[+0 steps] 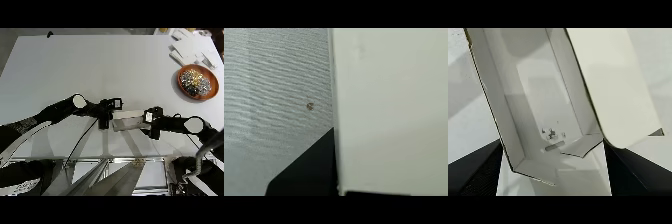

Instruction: Fold the box and place the chain.

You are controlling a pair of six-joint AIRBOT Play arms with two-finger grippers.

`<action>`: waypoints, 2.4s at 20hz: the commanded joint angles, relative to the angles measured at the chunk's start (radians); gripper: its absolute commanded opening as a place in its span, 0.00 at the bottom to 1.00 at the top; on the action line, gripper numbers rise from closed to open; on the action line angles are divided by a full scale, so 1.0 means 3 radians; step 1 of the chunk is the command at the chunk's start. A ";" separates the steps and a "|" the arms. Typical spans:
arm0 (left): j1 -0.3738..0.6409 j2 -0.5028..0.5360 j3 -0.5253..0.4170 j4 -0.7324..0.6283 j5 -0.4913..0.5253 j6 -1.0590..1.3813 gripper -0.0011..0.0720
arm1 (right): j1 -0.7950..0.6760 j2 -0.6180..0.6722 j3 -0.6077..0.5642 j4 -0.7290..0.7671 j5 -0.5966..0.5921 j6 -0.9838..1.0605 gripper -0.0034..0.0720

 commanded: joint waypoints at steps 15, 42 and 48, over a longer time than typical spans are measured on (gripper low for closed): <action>0.0000 0.0000 0.0003 0.0000 -0.0001 0.0001 0.03 | -0.0392 -0.0388 0.0089 0.0407 0.0167 -0.0631 0.95; 0.0000 -0.0001 0.0001 0.0000 0.0000 0.0001 0.03 | -0.0427 -0.1288 0.0257 0.0704 0.0651 -0.1212 0.75; 0.0000 0.0000 0.0003 0.0000 0.0000 0.0001 0.03 | -0.0427 -0.1289 0.0256 0.0657 0.0650 -0.1212 0.88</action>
